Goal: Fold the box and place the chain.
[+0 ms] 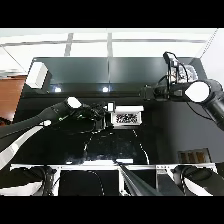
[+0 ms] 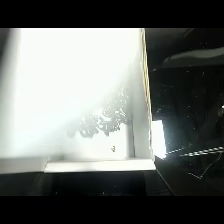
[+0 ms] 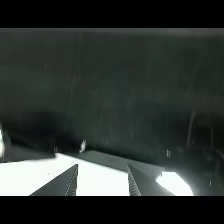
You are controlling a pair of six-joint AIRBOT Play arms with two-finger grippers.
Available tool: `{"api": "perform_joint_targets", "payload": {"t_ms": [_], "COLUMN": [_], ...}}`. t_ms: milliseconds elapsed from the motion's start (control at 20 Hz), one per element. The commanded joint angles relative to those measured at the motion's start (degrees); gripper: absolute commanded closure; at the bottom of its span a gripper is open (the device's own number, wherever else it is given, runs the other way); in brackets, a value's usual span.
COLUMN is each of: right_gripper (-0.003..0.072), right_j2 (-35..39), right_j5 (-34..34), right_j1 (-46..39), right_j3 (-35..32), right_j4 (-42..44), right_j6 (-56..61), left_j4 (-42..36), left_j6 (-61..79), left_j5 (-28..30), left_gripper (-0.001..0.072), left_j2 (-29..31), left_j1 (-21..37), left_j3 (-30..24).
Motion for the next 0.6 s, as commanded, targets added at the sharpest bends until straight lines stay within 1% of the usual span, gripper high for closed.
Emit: {"api": "perform_joint_targets", "payload": {"t_ms": [0,50,100,150,250,300,450,500,550], "right_gripper": [0.0316,0.0287,0.0074,-0.0008,-0.0007,-0.0007,-0.0007,-0.0007,-0.0007], "right_j2": [-2.0,-2.8,-3.5,-4.2,-5.0,-5.1,-5.1,-5.1,-5.2], "right_j5": [-3.5,-2.2,0.1,2.8,7.5,8.9,10.5,10.4,10.3], "right_j1": [-0.1,-0.1,-0.1,-0.1,-0.1,-0.1,1.1,1.3,0.9], "right_j3": [0.7,0.7,0.7,0.7,0.7,0.7,0.7,0.7,0.7], "right_j4": [-0.4,-0.3,0.1,0.5,0.5,0.6,0.8,1.2,5.3], "right_j6": [-0.4,-1.0,-3.8,-7.8,-19.5,-27.8,-56.1,-62.9,-67.3], "left_j4": [0.2,0.1,0.2,0.1,0.1,0.1,0.2,0.2,0.2], "left_j6": [0.2,0.2,0.2,0.2,0.2,0.2,0.2,0.2,0.2], "left_j5": [0.1,0.1,0.1,0.1,0.1,0.1,0.1,0.1,0.1], "left_gripper": [0.0333,0.0332,0.0333,0.0332,0.0332,0.0332,0.0333,0.0333,0.0332], "left_j2": [0.0,0.0,0.0,0.0,0.0,0.0,0.0,0.0,0.0], "left_j1": [0.0,0.0,0.0,0.0,0.0,0.0,0.0,0.0,0.0], "left_j3": [0.0,0.0,0.0,0.0,0.0,0.0,0.0,0.0,0.0]}}
